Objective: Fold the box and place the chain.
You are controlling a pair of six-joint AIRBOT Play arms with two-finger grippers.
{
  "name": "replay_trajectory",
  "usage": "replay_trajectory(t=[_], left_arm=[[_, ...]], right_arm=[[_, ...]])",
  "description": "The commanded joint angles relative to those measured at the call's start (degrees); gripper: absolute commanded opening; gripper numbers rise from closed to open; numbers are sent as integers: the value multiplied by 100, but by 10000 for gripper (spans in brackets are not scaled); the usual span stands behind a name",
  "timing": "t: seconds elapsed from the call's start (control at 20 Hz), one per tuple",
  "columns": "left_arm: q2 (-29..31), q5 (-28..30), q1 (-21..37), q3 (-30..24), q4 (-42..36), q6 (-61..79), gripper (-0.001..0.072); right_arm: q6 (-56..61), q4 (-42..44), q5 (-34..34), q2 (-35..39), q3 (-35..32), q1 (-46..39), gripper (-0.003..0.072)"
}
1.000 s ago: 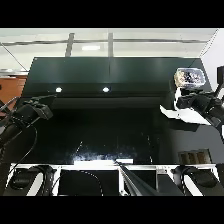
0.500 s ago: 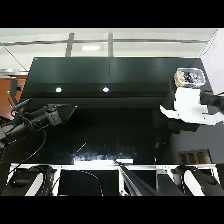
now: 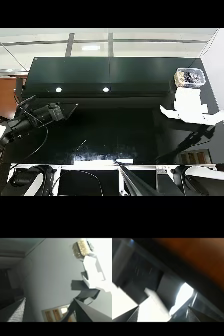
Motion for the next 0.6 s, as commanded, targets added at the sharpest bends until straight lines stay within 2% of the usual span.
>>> replay_trajectory(t=[0.0, 0.1, 0.25, 0.3, 0.35, 0.45, 0.5, 0.55], left_arm=[[-116, -48, -2, 0, -2, 96, 714], [-127, -46, -2, 0, -2, 96, 714], [-127, -26, -2, 0, -2, 94, 714], [-127, -28, -2, 0, -2, 92, 714], [-127, -28, -2, 0, -2, 92, 713], [-127, -28, -2, 0, -2, 92, 713], [-127, -24, -2, 0, -2, 94, 713], [-127, -22, -2, 0, -2, 92, 713]], right_arm=[[-966, 632, 1580, -1134, 911, -37, 716], [-1412, 260, 1469, -1261, 1001, 229, 716], [-1458, -326, 1478, -1469, 1064, 428, 713], [-1462, -577, 1491, -1482, 1064, 472, 612], [-1480, -588, 1493, -1480, 1073, 476, 443], [-1504, -422, 1523, -1473, 1084, 437, 417], [-1510, -365, 1547, -1464, 1084, 428, 367], [-1648, -249, 1650, -1458, 1084, 428, 93]])
